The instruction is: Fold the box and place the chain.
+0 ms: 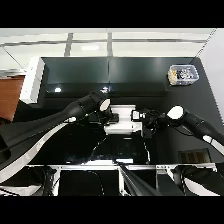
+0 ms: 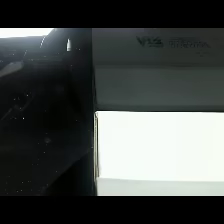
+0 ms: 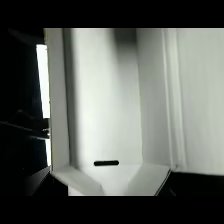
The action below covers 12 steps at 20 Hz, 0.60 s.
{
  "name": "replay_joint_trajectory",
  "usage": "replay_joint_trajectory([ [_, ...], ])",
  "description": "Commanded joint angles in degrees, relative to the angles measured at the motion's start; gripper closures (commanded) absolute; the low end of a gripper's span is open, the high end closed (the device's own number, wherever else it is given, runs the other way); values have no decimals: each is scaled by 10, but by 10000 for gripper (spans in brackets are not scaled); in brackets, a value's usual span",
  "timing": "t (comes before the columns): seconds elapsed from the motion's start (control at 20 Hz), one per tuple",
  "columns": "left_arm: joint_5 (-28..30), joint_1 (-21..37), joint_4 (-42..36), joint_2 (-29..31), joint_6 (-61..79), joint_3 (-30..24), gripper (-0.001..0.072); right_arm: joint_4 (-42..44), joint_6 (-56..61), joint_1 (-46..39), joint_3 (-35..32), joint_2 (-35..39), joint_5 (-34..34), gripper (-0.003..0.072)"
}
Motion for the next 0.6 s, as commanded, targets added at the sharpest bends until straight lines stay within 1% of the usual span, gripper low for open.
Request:
replay_joint_trajectory([
  [0.0,-2,0,0,0,1,0,683,-43,27,0,1,35,12,-34],
  [0.2,-1,0,0,0,2,0,683,-42,26,0,1,35,11,-34],
  [0.25,-1,0,0,0,2,0,683,-41,27,0,1,35,12,160],
  [0.35,-1,0,0,0,2,0,683,-35,27,0,1,35,14,391],
  [0.4,-1,0,0,0,2,0,683,-29,32,0,0,34,14,442],
  [0.55,-1,0,0,0,2,0,682,34,59,1,0,23,13,444],
])
